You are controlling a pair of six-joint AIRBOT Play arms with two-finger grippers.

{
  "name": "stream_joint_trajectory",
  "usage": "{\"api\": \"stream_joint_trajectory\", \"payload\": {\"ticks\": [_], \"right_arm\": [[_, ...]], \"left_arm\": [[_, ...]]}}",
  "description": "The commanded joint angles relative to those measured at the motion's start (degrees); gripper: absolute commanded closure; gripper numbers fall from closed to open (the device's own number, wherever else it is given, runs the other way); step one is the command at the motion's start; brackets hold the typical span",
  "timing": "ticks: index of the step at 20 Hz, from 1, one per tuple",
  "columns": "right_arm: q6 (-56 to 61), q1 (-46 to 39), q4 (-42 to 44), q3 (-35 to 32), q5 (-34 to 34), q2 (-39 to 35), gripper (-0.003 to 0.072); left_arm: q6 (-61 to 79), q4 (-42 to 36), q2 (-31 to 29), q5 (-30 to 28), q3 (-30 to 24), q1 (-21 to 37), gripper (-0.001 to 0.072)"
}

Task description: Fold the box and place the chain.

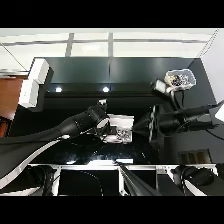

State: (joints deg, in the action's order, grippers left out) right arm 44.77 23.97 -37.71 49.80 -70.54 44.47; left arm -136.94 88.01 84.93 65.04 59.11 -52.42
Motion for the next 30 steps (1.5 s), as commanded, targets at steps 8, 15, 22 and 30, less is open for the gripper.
{"api": "stream_joint_trajectory", "payload": {"ticks": [8,15,22,30], "right_arm": [[6.8,0.2,-0.3,-5.1,7.7,5.7,0.0666],[11.0,-1.5,-1.1,-7.3,8.7,8.7,0.0287],[11.4,-22.4,-2.9,-3.4,-5.0,0.9,0.0288],[11.4,-25.4,-2.9,-3.4,-3.8,-0.2,0.0288]], "left_arm": [[0.0,-0.4,0.0,0.0,0.0,0.0,0.0680],[-0.3,-0.4,0.0,-2.0,0.4,0.0,0.0679],[-5.0,-0.2,0.0,-4.5,1.4,0.4,0.0676],[25.7,7.3,-8.1,13.8,8.2,1.8,0.0002]]}}
